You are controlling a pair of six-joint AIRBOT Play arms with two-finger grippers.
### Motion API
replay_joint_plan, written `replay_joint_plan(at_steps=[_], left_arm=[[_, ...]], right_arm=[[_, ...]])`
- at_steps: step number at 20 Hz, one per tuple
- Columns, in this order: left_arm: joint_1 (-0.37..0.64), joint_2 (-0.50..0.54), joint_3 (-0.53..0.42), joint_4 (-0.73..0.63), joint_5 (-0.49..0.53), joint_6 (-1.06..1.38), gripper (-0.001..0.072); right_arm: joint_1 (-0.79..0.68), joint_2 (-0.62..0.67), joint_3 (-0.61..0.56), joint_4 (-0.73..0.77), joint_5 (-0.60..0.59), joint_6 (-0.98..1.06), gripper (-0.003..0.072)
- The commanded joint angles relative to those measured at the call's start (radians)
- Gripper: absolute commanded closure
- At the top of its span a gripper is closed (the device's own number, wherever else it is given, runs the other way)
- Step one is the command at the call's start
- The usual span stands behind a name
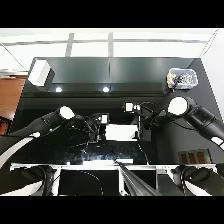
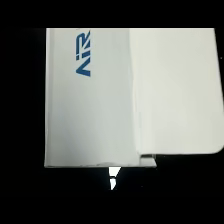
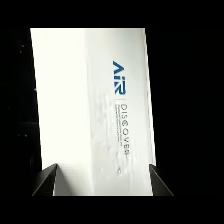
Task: Fold the box and place the chain.
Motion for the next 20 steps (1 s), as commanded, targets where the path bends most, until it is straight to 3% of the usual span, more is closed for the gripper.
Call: replay_joint_plan(at_steps=[1,3,4,5,6,7,8,20], left_arm=[[-0.001,-0.001,0.000,0.000,0.000,0.000,0.0375],[-0.001,-0.001,0.000,0.000,0.000,0.000,0.0375],[-0.001,-0.001,0.000,0.000,0.000,0.000,0.0375],[-0.001,-0.001,0.000,0.000,0.000,0.000,0.0375],[-0.001,-0.001,0.000,0.000,0.000,0.000,0.0375],[-0.001,-0.001,0.000,0.000,0.000,0.000,0.0375],[-0.001,-0.001,0.000,0.000,0.000,0.000,0.0375],[-0.001,-0.001,0.000,0.000,0.000,0.000,0.0375]], right_arm=[[0.006,0.000,-0.009,-0.039,-0.045,0.018,0.0012],[0.014,0.000,-0.009,-0.037,-0.084,0.018,0.0012],[0.020,0.000,-0.009,-0.037,-0.093,0.018,0.0078],[0.021,0.000,-0.009,-0.033,-0.086,0.018,0.0246],[0.020,0.000,-0.009,-0.028,-0.076,0.019,0.0261],[0.020,0.000,-0.009,-0.025,-0.067,0.023,0.0405],[0.020,0.000,-0.009,-0.024,-0.061,0.027,0.0438],[0.021,0.000,-0.044,-0.017,-0.030,0.067,0.0436]])
